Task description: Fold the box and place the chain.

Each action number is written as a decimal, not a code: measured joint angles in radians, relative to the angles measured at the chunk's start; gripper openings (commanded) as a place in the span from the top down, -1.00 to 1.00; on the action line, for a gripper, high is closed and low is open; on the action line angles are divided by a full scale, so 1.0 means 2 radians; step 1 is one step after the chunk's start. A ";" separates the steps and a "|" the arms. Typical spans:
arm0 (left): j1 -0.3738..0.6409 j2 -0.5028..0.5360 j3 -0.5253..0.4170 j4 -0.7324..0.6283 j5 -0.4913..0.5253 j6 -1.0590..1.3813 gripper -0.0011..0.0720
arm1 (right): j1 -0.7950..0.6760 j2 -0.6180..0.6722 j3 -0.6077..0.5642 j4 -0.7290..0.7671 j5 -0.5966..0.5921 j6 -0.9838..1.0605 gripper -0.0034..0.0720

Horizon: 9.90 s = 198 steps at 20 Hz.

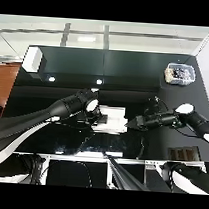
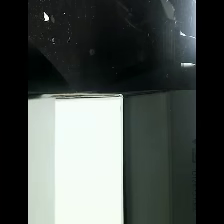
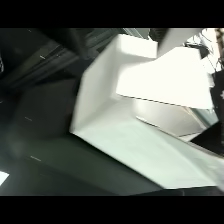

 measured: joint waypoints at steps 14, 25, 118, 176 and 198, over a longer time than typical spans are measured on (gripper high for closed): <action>0.000 0.000 0.000 -0.001 0.001 0.000 0.91 | 0.157 -0.005 0.075 -0.155 -0.100 0.230 0.09; 0.000 0.000 0.000 0.001 -0.002 0.000 0.91 | 0.257 -0.057 0.151 -0.327 -0.114 0.430 0.09; 0.001 0.000 0.000 -0.001 0.011 0.001 0.91 | -0.141 -0.212 0.656 -0.487 0.047 0.313 0.88; 0.001 0.000 0.000 -0.001 0.014 0.001 0.91 | 0.159 0.157 0.112 -0.233 -0.106 0.279 -0.19; 0.094 0.253 -0.145 0.157 -0.053 0.069 -0.32 | 0.114 0.168 0.109 -0.332 -0.045 0.288 -0.19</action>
